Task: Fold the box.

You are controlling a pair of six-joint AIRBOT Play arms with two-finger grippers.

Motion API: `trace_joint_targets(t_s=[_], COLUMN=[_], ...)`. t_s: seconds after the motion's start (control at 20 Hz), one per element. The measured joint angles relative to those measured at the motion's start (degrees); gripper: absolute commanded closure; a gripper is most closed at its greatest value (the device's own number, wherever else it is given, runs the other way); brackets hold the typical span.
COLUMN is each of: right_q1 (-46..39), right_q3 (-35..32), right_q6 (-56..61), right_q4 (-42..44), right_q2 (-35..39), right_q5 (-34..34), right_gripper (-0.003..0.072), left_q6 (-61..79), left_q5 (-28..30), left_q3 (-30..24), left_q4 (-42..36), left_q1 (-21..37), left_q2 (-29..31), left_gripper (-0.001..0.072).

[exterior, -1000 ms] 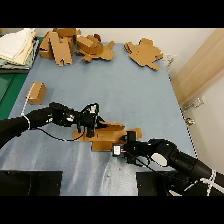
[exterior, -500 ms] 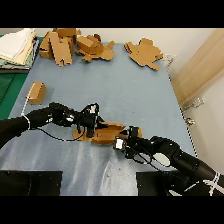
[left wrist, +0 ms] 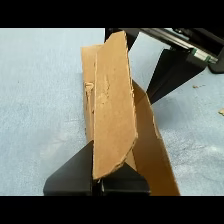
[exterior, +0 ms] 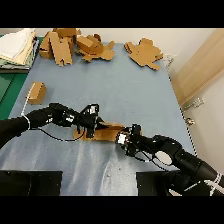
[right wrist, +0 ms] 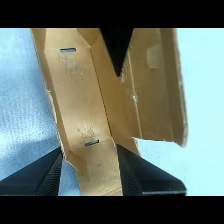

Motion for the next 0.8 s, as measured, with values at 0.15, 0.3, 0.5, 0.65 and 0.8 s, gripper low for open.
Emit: trace_joint_targets(t_s=[0.15, 0.3, 0.5, 0.65, 0.8], right_q1=[-0.11, -0.11, -0.11, -0.24, -0.37], right_q3=[0.44, 0.63, 1.16, 1.62, 1.81], right_q6=[0.02, 0.02, 0.02, -0.07, -0.87], right_q4=[0.00, 0.00, 0.02, 0.02, 0.00], right_q2=[0.00, 0.00, 0.00, -0.22, -0.96], right_q5=[0.07, 1.64, 2.64, 2.99, 3.04], right_gripper=[0.0157, 0.0157, 0.0157, 0.0157, 0.0157], left_q6=[0.00, 0.00, 0.00, 0.00, 0.00], left_q5=[0.00, -0.02, -0.04, -0.04, -0.07], left_q3=[0.00, 0.00, 0.00, -0.02, 0.00], left_q4=[0.02, 0.02, 0.02, 0.02, 0.02], left_q1=[0.00, 0.00, 0.00, 0.00, 0.00], left_q2=[0.00, 0.00, 0.00, 0.00, 0.00], left_gripper=[0.0696, 0.0696, 0.0696, 0.0696, 0.0696])
